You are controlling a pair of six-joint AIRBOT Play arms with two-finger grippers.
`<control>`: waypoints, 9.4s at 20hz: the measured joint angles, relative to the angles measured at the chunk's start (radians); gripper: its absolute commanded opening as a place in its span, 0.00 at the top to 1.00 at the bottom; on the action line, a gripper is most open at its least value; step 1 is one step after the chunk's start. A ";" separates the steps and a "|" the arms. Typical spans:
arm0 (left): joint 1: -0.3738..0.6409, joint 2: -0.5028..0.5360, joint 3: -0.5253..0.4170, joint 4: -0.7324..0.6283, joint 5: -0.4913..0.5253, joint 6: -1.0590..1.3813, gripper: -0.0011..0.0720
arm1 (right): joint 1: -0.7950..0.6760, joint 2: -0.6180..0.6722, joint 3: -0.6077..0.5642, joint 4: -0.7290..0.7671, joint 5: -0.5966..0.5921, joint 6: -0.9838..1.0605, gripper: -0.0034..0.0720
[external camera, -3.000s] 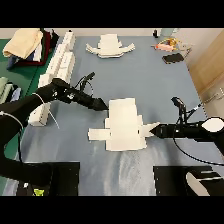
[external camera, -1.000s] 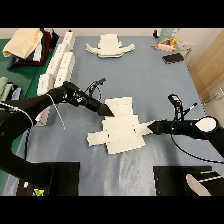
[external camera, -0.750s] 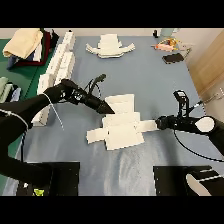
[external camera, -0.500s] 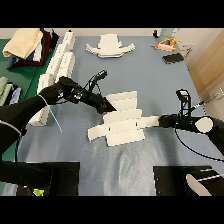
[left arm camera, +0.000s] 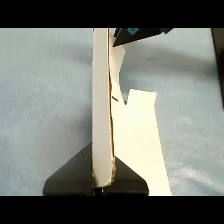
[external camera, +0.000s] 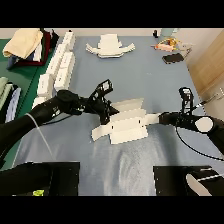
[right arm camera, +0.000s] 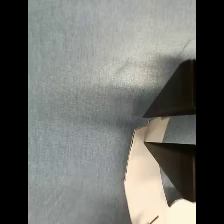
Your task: Fold the box.
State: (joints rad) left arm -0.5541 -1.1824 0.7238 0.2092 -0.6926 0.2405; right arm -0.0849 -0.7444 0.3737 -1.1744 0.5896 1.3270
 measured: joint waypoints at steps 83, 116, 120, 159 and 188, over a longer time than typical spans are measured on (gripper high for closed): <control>0.037 -0.103 -0.076 0.060 -0.128 0.133 0.97 | 0.940 0.024 -0.036 -0.331 0.082 -0.174 0.18; 0.037 -0.103 -0.076 0.060 -0.128 0.132 0.97 | 1.006 -0.052 0.009 -0.673 0.061 0.253 0.18; 0.037 -0.103 -0.077 0.060 -0.129 0.132 0.97 | 1.001 -0.038 0.055 -0.741 0.095 0.354 0.07; 0.037 -0.103 -0.077 0.060 -0.129 0.132 0.97 | 0.233 -0.355 0.164 0.337 0.328 -1.212 0.01; 0.037 -0.103 -0.076 0.060 -0.129 0.132 0.97 | 0.235 -0.360 0.120 0.413 0.275 -1.450 0.02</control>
State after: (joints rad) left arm -0.5171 -1.2858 0.6476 0.2687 -0.8211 0.3729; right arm 0.1501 -1.1042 0.4938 -0.7612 0.8650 -0.1226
